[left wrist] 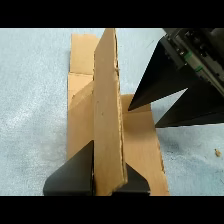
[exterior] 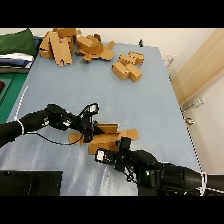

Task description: Fold the box.

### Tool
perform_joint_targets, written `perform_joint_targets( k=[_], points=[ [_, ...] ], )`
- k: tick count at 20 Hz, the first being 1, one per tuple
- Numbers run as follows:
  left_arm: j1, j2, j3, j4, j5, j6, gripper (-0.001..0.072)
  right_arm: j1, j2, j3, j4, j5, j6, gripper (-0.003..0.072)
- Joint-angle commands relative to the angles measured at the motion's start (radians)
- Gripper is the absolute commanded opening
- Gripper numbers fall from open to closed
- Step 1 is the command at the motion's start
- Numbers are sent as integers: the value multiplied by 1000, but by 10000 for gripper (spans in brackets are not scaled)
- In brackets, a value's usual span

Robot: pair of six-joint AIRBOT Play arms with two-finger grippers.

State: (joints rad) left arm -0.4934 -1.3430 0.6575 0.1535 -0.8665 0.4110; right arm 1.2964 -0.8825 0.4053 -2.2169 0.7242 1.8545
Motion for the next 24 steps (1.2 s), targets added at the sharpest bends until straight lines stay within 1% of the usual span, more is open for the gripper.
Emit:
perform_joint_targets(
  k=[1,5,11,15,20,21,24],
  points=[
    [0,1,1,0,-1,0,17,2,23,4,1,4,8,457],
    [3,1,1,-6,7,1,17,3,61,3,49,9,6,457],
    [3,1,1,-11,51,-1,17,3,61,3,54,8,6,457],
    [3,1,2,-80,104,0,17,3,59,3,68,-6,4,459],
    [2,1,2,-80,109,0,17,3,59,2,71,-7,4,462],
    [3,1,2,-80,109,0,17,2,59,-2,73,-7,4,519],
    [2,1,2,-80,109,0,17,2,45,-30,72,-6,4,534]
  ],
)
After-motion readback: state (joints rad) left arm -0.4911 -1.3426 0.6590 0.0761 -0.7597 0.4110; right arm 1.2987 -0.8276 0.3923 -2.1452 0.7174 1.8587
